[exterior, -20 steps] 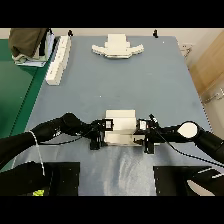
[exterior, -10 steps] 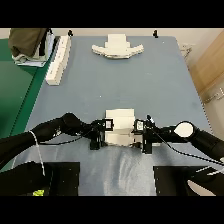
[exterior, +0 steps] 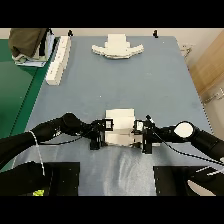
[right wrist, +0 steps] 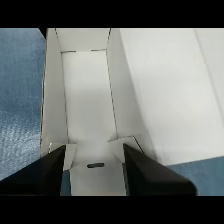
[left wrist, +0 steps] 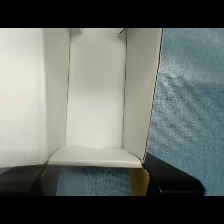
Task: Fold the box.
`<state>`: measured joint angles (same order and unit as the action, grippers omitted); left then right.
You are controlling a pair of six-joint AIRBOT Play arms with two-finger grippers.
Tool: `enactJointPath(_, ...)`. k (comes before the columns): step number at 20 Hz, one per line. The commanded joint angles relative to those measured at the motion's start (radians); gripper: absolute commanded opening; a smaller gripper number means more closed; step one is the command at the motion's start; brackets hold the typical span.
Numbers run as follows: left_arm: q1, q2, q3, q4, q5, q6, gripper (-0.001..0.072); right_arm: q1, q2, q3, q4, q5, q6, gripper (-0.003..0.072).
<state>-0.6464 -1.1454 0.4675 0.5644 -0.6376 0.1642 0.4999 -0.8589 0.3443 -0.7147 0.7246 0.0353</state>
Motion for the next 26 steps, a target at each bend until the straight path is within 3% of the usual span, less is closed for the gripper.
enactJointPath(1, -0.001, 0.0, 0.001, 0.0, 0.0, 0.0, 0.0406, 0.0, 0.012, 0.004, -0.009, 0.001, 0.052, 0.0425)
enactJointPath(4, -0.001, 0.0, 0.001, 0.0, 0.0, 0.0, 0.0406, -0.001, 0.084, 0.058, -0.241, 0.079, 0.41, 0.0014)
enactJointPath(6, -0.001, 0.0, 0.001, 0.0, 0.0, 0.0, 0.0406, -0.001, 0.148, 0.117, -0.466, 0.178, 0.857, 0.0003)
enactJointPath(9, 0.0, 0.0, 0.001, 0.0, 0.0, 0.0, 0.0405, -0.018, 0.23, 0.193, -0.951, 0.372, 1.562, 0.0002)
enactJointPath(10, -0.001, 0.0, 0.001, 0.0, 0.0, 0.0, 0.0406, -0.051, 0.24, 0.194, -1.084, 0.446, 1.741, 0.0001)
enactJointPath(11, -0.001, 0.0, 0.001, 0.0, 0.0, 0.0, 0.0406, -0.105, 0.233, 0.192, -1.12, 0.509, 1.818, 0.0001)
enactJointPath(12, -0.001, 0.0, 0.001, 0.0, 0.0, 0.0, 0.0406, -0.18, 0.218, 0.182, -1.073, 0.527, 1.82, 0.0002)
enactJointPath(16, -0.001, 0.0, 0.001, 0.0, 0.0, 0.0, 0.0406, -0.416, 0.103, 0.111, -0.631, 0.405, 1.649, 0.0001)
enactJointPath(21, -0.002, 0.0, 0.001, 0.0, 0.0, 0.0, 0.0406, -0.436, -0.047, 0.097, -0.36, 0.381, 1.439, 0.0001)
enactJointPath(26, -0.002, 0.0, 0.001, 0.0, 0.0, 0.0, 0.0406, -0.436, -0.016, 0.097, -0.184, 0.549, 1.358, 0.0001)
